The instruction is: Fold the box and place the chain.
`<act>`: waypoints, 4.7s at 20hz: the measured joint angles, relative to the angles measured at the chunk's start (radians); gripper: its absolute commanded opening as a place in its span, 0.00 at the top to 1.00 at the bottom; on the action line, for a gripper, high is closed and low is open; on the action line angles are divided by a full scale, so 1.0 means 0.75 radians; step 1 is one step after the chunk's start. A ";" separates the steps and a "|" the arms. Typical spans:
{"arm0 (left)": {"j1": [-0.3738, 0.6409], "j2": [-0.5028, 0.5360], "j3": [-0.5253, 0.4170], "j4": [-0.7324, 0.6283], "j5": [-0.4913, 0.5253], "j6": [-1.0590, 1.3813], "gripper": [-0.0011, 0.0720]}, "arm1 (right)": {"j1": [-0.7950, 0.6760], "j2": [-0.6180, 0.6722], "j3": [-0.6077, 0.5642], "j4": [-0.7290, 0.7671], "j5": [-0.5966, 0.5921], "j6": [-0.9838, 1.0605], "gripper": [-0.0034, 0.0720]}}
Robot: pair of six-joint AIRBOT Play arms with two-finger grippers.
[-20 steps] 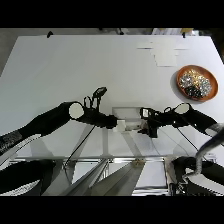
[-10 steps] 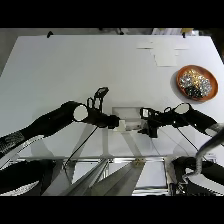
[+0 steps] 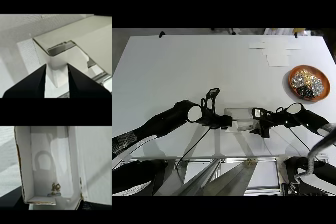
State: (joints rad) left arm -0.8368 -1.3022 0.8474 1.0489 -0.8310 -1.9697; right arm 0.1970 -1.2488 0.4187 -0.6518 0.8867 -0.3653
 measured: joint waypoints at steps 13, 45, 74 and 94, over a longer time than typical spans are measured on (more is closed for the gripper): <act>-0.041 -0.051 0.059 0.105 -0.095 -0.198 0.60 | 0.000 0.000 0.000 0.001 0.000 0.001 0.37; -0.171 -0.398 0.426 0.468 -0.432 -0.582 0.64 | 0.000 0.000 -0.001 0.002 0.009 0.001 0.37; -0.140 -0.440 0.531 0.479 -0.527 -0.609 0.84 | 0.000 -0.001 0.000 0.001 0.015 0.001 0.37; -0.087 -0.367 0.537 0.446 -0.548 -0.435 0.51 | 0.000 -0.001 0.000 0.001 0.016 0.001 0.37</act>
State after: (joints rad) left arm -0.9020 -1.5772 1.2499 1.3830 -1.2423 -2.2959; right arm 0.1970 -1.2491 0.4187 -0.6510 0.8986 -0.3645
